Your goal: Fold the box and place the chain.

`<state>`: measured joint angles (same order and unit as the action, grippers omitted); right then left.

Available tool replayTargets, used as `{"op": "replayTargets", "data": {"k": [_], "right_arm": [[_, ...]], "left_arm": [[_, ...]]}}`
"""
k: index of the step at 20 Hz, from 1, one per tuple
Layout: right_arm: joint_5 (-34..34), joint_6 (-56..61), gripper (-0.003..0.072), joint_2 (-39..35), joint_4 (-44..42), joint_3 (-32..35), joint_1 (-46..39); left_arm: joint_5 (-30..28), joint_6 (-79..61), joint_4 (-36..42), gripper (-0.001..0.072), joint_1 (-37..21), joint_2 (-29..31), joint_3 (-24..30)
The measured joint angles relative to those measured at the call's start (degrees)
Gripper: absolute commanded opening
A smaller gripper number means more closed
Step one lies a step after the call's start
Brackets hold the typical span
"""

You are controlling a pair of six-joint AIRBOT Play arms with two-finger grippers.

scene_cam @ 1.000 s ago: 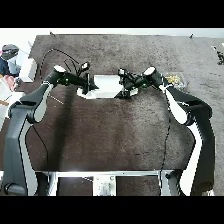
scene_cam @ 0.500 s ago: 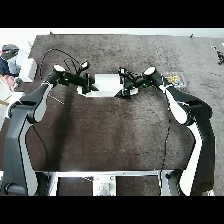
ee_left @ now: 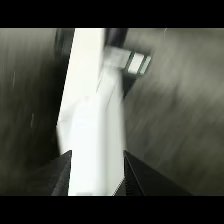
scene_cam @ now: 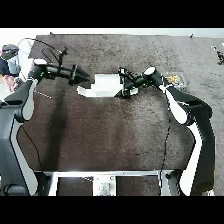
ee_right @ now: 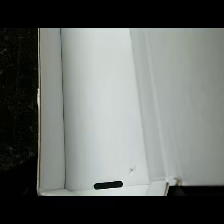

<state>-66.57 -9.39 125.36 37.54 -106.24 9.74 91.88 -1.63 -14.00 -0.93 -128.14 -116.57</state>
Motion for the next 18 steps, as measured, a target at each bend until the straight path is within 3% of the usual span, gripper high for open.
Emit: {"op": "replayTargets", "data": {"k": [2, 3, 4, 10, 18], "right_arm": [[0.0, 0.0, 0.053, 0.0, 0.0, 0.0, 0.0], [0.0, 0.0, 0.0529, 0.0, 0.0, 0.0, 0.0], [0.0, 0.0, 0.053, 0.0, 0.0, 0.0, 0.0], [0.0, 0.0, 0.0529, 0.0, 0.0, 0.0, 0.0], [0.0, 0.0, 0.053, 0.0, 0.0, 0.0, 0.0]], "left_arm": [[1.3, 1.0, 1.3, 0.0339, 0.5, 0.1, 0.1], [1.7, 1.3, 1.6, 0.006, 1.1, 0.2, 0.1], [1.7, 1.6, 1.4, 0.003, 1.8, 0.3, 0.1], [-2.7, 2.1, -3.8, 0.003, 6.4, 0.2, 0.2], [-21.7, 3.1, -4.9, 0.003, 9.7, 0.2, 0.3]]}}
